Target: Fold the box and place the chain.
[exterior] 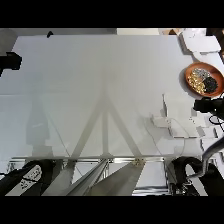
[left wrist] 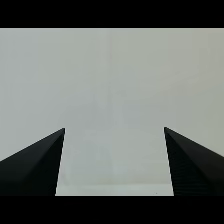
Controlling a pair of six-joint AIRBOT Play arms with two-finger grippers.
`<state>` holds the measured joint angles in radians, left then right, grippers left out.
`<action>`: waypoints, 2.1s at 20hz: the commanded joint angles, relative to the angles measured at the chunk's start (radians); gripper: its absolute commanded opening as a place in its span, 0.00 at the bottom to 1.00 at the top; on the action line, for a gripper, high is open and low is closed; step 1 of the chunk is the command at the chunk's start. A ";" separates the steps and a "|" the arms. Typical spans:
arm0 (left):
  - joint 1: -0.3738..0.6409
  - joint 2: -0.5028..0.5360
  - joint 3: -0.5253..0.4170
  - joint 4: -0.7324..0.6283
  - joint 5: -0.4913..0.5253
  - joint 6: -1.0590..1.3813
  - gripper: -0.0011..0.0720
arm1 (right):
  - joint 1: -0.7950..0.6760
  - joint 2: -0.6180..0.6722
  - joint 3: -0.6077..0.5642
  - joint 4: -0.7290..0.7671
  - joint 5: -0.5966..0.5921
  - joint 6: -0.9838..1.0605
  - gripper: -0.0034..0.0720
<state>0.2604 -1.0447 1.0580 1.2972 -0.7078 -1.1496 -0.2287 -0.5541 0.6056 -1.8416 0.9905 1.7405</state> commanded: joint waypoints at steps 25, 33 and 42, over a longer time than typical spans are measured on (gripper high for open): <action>0.000 0.000 0.001 0.000 0.000 0.000 0.97 | -0.820 -0.825 0.515 0.457 0.294 -0.691 0.78; 0.000 0.000 0.001 0.000 0.000 0.000 0.97 | -0.822 -0.861 0.518 0.380 0.277 -0.780 0.71; 0.000 0.001 0.001 0.000 0.000 0.000 0.97 | -0.822 -1.031 0.518 0.455 0.459 -0.752 0.68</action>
<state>0.2604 -1.0447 1.0580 1.2976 -0.7078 -1.1496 -1.0496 -1.5398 1.1236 -1.4307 1.3975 0.9817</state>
